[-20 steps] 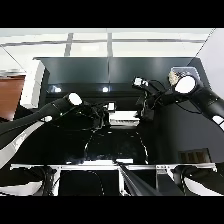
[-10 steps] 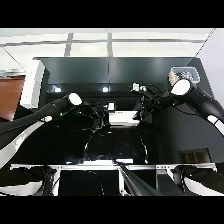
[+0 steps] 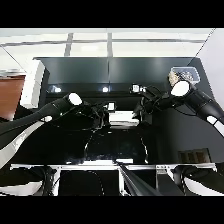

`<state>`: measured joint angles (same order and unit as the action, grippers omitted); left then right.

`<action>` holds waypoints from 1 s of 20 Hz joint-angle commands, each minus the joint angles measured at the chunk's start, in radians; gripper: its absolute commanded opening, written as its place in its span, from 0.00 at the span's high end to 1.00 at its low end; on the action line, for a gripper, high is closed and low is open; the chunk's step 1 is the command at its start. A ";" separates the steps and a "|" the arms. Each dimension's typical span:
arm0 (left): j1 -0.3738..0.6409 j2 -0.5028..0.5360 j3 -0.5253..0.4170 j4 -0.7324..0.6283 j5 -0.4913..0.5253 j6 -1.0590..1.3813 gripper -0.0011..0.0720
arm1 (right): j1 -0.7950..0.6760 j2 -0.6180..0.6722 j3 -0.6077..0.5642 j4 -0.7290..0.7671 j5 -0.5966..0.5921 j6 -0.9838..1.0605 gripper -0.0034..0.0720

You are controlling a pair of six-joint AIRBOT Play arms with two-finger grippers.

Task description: Fold the box and place the chain.

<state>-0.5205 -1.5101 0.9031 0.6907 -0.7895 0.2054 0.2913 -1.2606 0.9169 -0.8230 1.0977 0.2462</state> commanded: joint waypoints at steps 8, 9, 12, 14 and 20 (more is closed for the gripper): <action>-0.001 -0.001 0.000 0.000 0.000 0.000 0.44 | 0.000 0.000 -0.001 -0.020 -0.001 0.003 0.64; -0.001 -0.001 0.000 0.000 0.000 0.000 0.44 | 0.000 0.000 -0.001 -0.027 -0.001 0.003 0.64; -0.001 -0.001 0.000 0.000 0.000 0.000 0.44 | 0.000 0.000 -0.001 -0.027 -0.002 0.004 0.64; -0.001 -0.001 0.000 0.000 0.000 0.000 0.44 | 0.000 0.000 -0.003 -0.027 -0.002 0.003 0.64; -0.001 -0.001 0.000 0.000 0.000 0.000 0.44 | 0.005 0.000 -0.003 -0.027 -0.008 0.009 0.64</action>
<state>-0.5205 -1.5101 0.9031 0.6907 -0.7898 0.2058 0.2924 -1.2606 0.9138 -0.8490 1.0950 0.2504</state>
